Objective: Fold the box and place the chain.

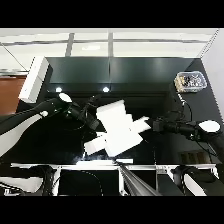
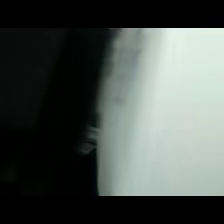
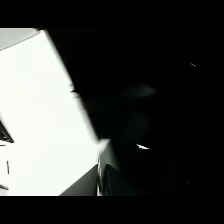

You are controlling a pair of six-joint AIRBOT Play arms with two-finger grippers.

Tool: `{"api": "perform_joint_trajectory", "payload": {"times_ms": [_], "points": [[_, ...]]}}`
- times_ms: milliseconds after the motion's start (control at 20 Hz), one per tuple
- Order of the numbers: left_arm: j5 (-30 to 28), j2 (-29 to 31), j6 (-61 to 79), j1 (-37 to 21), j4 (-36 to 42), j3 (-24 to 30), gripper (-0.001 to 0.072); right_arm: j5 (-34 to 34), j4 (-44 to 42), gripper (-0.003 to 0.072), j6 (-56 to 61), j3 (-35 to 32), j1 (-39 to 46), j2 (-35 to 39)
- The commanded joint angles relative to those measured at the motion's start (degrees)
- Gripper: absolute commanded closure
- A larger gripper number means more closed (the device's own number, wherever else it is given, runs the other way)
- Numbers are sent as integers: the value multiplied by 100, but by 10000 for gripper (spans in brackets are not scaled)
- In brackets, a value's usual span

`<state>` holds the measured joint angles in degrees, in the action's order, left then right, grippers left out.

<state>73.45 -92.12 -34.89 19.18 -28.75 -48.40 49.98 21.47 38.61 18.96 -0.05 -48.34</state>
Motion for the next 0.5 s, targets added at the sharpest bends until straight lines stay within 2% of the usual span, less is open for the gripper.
{"api": "perform_joint_trajectory", "payload": {"times_ms": [0,100,250,350,450], "points": [[44,-4,343,-13,-83,-101,682,66,501,79,297,120,57,4],[72,70,343,-7,-83,-173,684,579,1123,62,363,505,221,4],[-44,485,374,133,-282,-168,687,1650,2188,62,354,1443,313,7],[-540,933,619,437,-348,-33,686,2173,2455,67,120,1869,313,7],[-1325,1226,1399,850,-424,173,684,2218,2411,67,-247,1921,286,4]]}}
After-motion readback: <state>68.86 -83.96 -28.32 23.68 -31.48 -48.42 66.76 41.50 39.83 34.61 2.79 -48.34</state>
